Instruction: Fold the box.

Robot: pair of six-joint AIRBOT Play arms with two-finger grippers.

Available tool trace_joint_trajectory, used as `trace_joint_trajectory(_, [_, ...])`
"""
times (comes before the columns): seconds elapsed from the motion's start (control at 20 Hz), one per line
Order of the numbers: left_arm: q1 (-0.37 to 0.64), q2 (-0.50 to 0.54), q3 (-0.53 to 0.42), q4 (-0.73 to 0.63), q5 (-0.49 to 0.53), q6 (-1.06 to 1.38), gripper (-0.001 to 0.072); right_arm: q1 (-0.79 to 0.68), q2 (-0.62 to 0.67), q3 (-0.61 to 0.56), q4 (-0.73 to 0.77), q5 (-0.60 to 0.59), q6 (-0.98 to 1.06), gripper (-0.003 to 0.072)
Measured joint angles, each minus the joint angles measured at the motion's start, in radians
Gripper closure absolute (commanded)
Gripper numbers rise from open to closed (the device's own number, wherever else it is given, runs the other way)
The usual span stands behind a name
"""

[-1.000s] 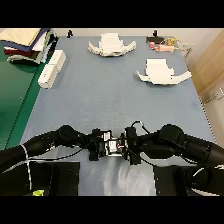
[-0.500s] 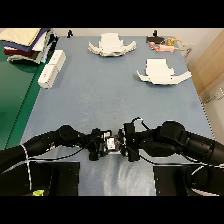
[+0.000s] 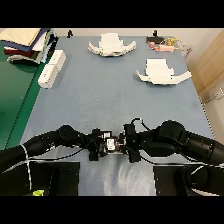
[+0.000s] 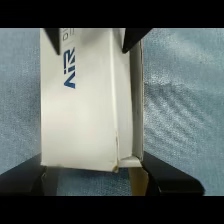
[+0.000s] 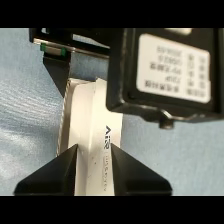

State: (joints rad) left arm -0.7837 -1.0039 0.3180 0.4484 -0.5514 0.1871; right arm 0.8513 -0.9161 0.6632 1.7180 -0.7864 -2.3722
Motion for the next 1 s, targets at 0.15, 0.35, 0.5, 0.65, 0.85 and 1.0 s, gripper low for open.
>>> trace_joint_trajectory(0.15, [0.0,0.0,0.0,0.0,0.0,0.0,0.0257,0.0,-0.004,0.0,0.011,-0.001,0.0,0.0407])
trace_joint_trajectory(0.35, [0.0,0.0,0.0,0.0,0.0,0.0,0.0256,0.0,-0.007,-0.001,0.048,-0.002,0.002,0.0407])
trace_joint_trajectory(0.5, [0.0,0.0,0.0,0.0,0.0,0.0,0.0256,0.0,-0.016,-0.001,0.074,0.0,0.015,0.0476])
trace_joint_trajectory(0.65, [0.0,0.0,0.0,0.0,0.0,0.0,0.0256,0.0,-0.029,-0.002,0.089,-0.001,0.035,0.0477])
trace_joint_trajectory(0.85, [0.0,0.0,0.0,0.0,0.0,0.0,0.0257,0.0,-0.035,-0.001,0.094,-0.01,0.047,0.0476])
trace_joint_trajectory(1.0, [0.0,0.0,0.0,0.0,-0.001,0.0,0.0257,0.0,-0.037,-0.004,0.095,-0.026,0.053,0.0476])
